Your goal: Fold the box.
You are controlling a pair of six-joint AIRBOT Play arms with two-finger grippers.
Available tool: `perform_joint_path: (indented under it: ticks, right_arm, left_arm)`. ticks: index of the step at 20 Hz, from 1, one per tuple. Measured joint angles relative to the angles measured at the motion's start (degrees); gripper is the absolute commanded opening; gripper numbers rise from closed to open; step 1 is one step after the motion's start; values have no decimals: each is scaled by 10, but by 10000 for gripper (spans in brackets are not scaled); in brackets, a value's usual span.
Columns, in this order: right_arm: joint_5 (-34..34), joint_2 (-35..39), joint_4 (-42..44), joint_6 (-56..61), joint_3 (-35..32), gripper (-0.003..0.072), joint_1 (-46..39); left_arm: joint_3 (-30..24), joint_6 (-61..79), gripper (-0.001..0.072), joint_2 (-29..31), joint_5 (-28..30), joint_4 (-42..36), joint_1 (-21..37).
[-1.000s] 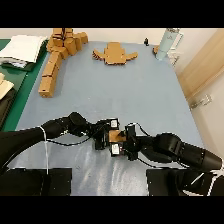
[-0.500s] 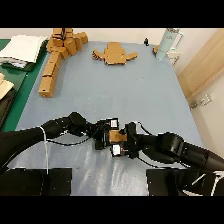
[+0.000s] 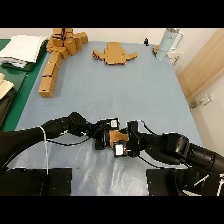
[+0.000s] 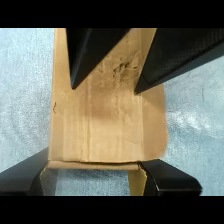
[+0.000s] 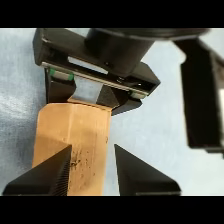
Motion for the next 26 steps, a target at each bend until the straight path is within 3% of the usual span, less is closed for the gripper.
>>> perform_joint_path:
  ticks: [2,5,14,26]
  right_arm:
    - [-1,4,7,0,0,563,0]
    - [-4,1,36,0,0,585,1]
    - [11,-47,33,-1,-1,585,2]
    - [12,-57,30,-5,-5,569,2]
  left_arm:
    - [0,0,523,0,0,0,0]
    - [0,0,523,0,0,0,0]
    - [0,0,523,0,0,0,0]
    - [0,0,523,0,0,0,0]
